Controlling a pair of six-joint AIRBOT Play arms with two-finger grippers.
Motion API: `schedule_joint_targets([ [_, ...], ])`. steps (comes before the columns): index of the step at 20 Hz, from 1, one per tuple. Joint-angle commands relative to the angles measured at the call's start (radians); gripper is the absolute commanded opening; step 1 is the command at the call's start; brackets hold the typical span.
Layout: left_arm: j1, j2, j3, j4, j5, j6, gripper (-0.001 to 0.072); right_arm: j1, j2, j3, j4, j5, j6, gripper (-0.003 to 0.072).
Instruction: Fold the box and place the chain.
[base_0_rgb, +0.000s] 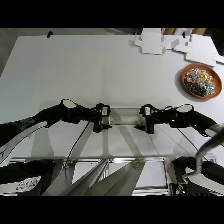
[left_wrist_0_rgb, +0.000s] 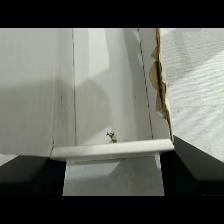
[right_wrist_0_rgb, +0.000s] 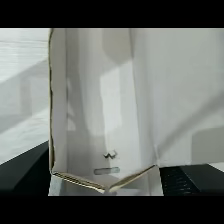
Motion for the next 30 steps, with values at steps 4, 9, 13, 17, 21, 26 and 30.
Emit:
schedule_joint_targets([
  [4, 0.000, 0.000, 0.001, 0.002, -0.002, 0.001, 0.0150, 0.000, 0.104, 0.000, -0.235, -0.016, 0.242, 0.0690],
  [9, 0.000, 0.000, 0.001, 0.002, -0.002, 0.001, 0.0150, 0.000, 0.212, 0.000, -0.482, -0.022, 0.478, 0.0687],
  [13, 0.000, 0.000, 0.001, 0.002, -0.002, 0.001, 0.0150, 0.000, 0.357, 0.000, -0.576, 0.004, 0.584, 0.0685],
  [17, 0.000, 0.000, 0.001, 0.002, -0.002, 0.001, 0.0150, 0.000, 0.446, 0.000, -0.567, 0.081, 0.657, 0.0666],
  [21, 0.000, 0.000, 0.001, 0.002, -0.002, 0.001, 0.0150, 0.076, 0.475, 0.000, -0.472, 0.122, 0.657, 0.0386],
  [26, 0.000, 0.000, 0.001, 0.003, -0.002, 0.001, 0.0150, 0.216, 0.471, 0.000, -0.240, 0.045, 0.644, 0.0022],
  [30, 0.000, 0.000, 0.001, 0.003, -0.002, 0.001, 0.0150, 0.222, 0.361, 0.000, 0.001, -0.171, 0.508, 0.0023],
])
